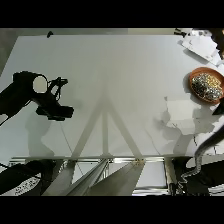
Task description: Fold the box and place the chain.
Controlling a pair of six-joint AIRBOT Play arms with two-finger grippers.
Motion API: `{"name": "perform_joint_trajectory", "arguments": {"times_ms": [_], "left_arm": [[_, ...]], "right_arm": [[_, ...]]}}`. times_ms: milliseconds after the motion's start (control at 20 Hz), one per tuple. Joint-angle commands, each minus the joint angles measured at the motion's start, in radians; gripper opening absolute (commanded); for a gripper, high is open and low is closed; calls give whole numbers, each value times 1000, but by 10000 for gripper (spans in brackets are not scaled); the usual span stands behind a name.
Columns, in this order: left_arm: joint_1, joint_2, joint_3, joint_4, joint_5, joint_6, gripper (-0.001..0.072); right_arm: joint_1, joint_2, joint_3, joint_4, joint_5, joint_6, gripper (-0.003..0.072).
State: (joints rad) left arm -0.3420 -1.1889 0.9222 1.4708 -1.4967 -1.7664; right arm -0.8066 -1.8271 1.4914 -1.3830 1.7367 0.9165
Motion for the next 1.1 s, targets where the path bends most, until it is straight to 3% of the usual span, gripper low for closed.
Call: {"name": "perform_joint_trajectory", "arguments": {"times_ms": [0, 250, 450, 550, 900, 1050], "left_arm": [[-1, 1, 0, 0, 0, 0, 12], [0, 1, 0, 0, 0, 0, 12], [0, 1, 0, 5, -1, 24, 12], [1, 1, 0, 15, -8, 150, 12], [0, 1, 0, 14, -8, 154, 12], [0, 1, 0, 10, 36, 154, 12]], "right_arm": [[29, 17, -2, 219, 46, -66, 2], [258, 167, -138, 363, -71, -161, 1], [446, 295, -332, 528, -200, -238, 1], [511, 365, -445, 586, -276, -270, 1], [594, 674, -879, 787, -648, -350, 1], [594, 808, -996, 816, -760, -322, 1]]}}
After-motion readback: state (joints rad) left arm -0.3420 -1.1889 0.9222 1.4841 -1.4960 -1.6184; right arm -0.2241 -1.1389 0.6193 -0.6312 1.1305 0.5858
